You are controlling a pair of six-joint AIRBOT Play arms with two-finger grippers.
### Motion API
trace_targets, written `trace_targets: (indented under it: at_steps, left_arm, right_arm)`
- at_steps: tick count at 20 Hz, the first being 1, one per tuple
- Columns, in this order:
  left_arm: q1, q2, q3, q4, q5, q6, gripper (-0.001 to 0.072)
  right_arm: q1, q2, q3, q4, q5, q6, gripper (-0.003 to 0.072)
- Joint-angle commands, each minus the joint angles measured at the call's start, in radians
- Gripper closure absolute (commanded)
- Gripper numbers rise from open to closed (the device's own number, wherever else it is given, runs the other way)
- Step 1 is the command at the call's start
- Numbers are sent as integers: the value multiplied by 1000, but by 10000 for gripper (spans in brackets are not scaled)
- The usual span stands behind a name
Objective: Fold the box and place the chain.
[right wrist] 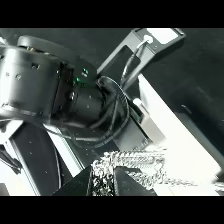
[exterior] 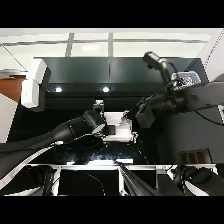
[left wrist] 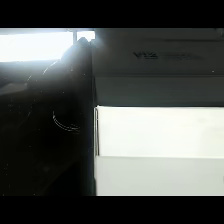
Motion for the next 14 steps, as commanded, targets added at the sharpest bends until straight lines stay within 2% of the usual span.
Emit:
trace_targets:
  at_steps: [1, 9, 10, 11, 12, 14]
  left_arm:
    - [0, 0, 0, 1, 6, 0, 677]
    - [0, 0, 0, 1, 6, 0, 677]
    - [0, 0, 0, 1, 6, 0, 677]
    - [0, 0, 0, 1, 6, 0, 677]
    - [0, 0, 0, 1, 6, 0, 677]
    - [0, 0, 0, 1, 4, 0, 677]
  right_arm:
    - [16, -71, -25, 30, 40, -28, 666]
    - [16, -104, -31, -17, -2, -31, 663]
    - [16, -104, -32, -18, -3, -29, 541]
    - [13, -104, -32, -21, -6, -27, 212]
    - [0, -104, -32, -27, -12, -27, 134]
    - [-73, -96, -31, -43, -67, -29, 134]
